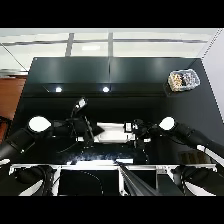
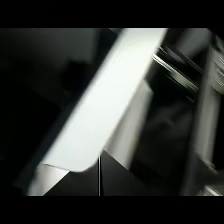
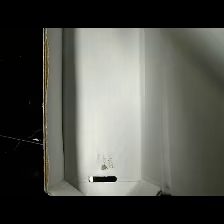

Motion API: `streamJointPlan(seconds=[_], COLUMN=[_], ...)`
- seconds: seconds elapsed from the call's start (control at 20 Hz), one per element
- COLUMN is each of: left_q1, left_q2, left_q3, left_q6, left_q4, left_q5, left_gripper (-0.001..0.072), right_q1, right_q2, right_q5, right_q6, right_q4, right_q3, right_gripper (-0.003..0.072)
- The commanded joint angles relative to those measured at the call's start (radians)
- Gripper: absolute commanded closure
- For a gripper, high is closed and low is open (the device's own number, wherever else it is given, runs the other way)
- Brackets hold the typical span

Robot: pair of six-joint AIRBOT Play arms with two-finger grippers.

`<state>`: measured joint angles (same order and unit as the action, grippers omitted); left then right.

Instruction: Fold the box and place the chain.

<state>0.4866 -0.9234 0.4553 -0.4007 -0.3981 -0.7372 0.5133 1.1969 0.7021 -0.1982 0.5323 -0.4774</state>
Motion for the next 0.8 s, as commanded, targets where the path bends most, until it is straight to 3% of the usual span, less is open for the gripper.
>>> streamJointPlan(seconds=[0.0, 0.45, 0.6, 0.65, 0.75], left_q1=[0.026, 0.096, 0.086, 0.066, 0.003], left_q2=[-0.044, -0.233, -0.212, -0.186, -0.109], left_q3=[-0.012, -0.011, -0.011, -0.011, -0.011], left_q6=[0.068, 0.117, 0.117, 0.117, 0.117], left_q4=[0.095, 0.073, 0.017, 0.005, 0.004], left_q5=[0.323, 0.306, 0.355, 0.372, 0.357], left_gripper=[0.0674, 0.0673, 0.0669, 0.0607, 0.0587], right_q1=[0.0, 0.0, 0.0, 0.0, 0.0], right_q2=[0.0, 0.0, 0.0, 0.0, 0.0], right_q5=[0.0, 0.0, 0.0, 0.0, 0.0], right_q6=[0.0, 0.0, 0.0, 0.0, 0.0], right_q4=[0.0, 0.0, 0.0, 0.0, 0.0], right_q3=[0.0, 0.0, 0.0, 0.0, 0.0], right_gripper=[0.0425, 0.0425, 0.0425, 0.0425, 0.0425])
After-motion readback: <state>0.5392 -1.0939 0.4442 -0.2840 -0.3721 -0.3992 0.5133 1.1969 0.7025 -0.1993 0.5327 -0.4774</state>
